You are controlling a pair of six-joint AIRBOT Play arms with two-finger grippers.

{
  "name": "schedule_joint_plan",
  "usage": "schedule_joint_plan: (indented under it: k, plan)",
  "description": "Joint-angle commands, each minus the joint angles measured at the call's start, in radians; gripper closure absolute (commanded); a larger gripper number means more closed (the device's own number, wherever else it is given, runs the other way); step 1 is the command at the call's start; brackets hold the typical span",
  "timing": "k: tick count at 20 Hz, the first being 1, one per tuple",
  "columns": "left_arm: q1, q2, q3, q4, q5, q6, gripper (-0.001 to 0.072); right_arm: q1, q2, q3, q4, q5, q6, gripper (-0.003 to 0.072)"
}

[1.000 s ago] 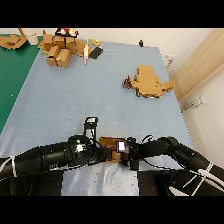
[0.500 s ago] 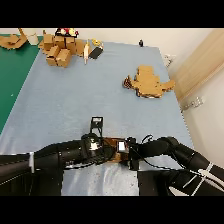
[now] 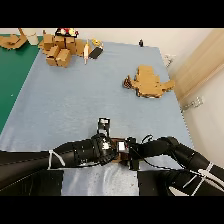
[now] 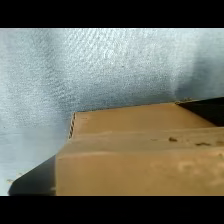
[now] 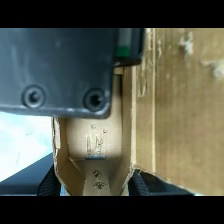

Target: Fold the box.

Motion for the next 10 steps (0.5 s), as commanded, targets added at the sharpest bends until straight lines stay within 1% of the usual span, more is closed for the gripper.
schedule_joint_plan:
  k: [1,5,7,10]
  plan:
    - [0.001,-0.026,0.006,0.003,0.01,0.026,0.0327,0.0,0.0,0.001,0.0,0.0,0.0,0.02]
    - [0.001,-0.046,0.006,-0.011,0.008,0.037,0.0329,0.0,0.0,0.001,0.0,0.0,0.0,0.02]
    - [0.001,-0.046,0.007,-0.011,0.009,0.037,0.0409,0.0,0.0,0.001,0.0,0.0,0.0,0.02]
    - [0.001,-0.047,0.007,-0.011,0.009,0.037,0.0408,0.0,0.0,0.001,0.0,0.0,0.0,0.02]
